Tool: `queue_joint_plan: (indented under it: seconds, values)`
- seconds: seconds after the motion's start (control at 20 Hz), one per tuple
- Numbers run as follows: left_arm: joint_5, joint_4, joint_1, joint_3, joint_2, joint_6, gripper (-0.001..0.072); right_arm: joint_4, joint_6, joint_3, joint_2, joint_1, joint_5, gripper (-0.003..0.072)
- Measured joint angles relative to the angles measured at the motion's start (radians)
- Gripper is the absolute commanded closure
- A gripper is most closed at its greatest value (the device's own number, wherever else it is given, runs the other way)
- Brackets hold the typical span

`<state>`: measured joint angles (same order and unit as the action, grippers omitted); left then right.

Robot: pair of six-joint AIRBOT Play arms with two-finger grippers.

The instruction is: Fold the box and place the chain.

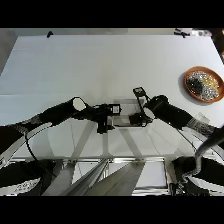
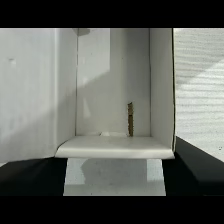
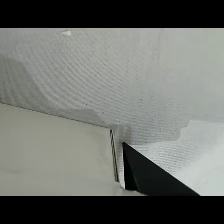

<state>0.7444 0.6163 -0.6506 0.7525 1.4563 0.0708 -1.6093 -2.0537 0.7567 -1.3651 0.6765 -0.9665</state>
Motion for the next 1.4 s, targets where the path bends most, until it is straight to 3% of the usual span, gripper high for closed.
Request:
queue_joint_plan:
  seconds: [0.15,0.4,0.45,0.6,0.65,1.1,1.2,1.4]
  values:
    - [0.000,-0.001,0.000,0.000,0.000,0.000,0.0696,0.015,-0.014,-0.002,0.000,0.000,0.005,0.0660]
    - [0.000,-0.002,0.000,0.000,0.000,-0.001,0.0696,0.014,-0.010,-0.002,0.003,0.000,0.006,0.0673]
    - [0.000,-0.001,0.000,0.000,0.000,-0.001,0.0696,0.014,-0.010,-0.002,0.003,0.000,0.006,0.0637]
    - [0.000,-0.002,0.000,0.000,0.000,-0.001,0.0696,0.006,0.000,-0.004,0.014,0.001,0.009,0.0375]
    - [0.000,-0.002,0.000,0.000,0.000,-0.001,0.0696,0.004,0.000,-0.006,0.024,0.001,0.009,0.0336]
    - [0.003,0.001,0.000,0.000,-0.001,0.000,0.0696,-0.001,0.082,-0.002,0.254,0.001,-0.024,0.0332]
    - [0.002,0.000,0.000,0.000,-0.001,0.000,0.0696,-0.007,0.117,-0.001,0.320,-0.008,-0.043,0.0257]
    - [0.002,-0.002,0.000,0.000,-0.001,-0.001,0.0696,-0.051,0.211,0.046,0.438,-0.133,-0.103,0.0259]
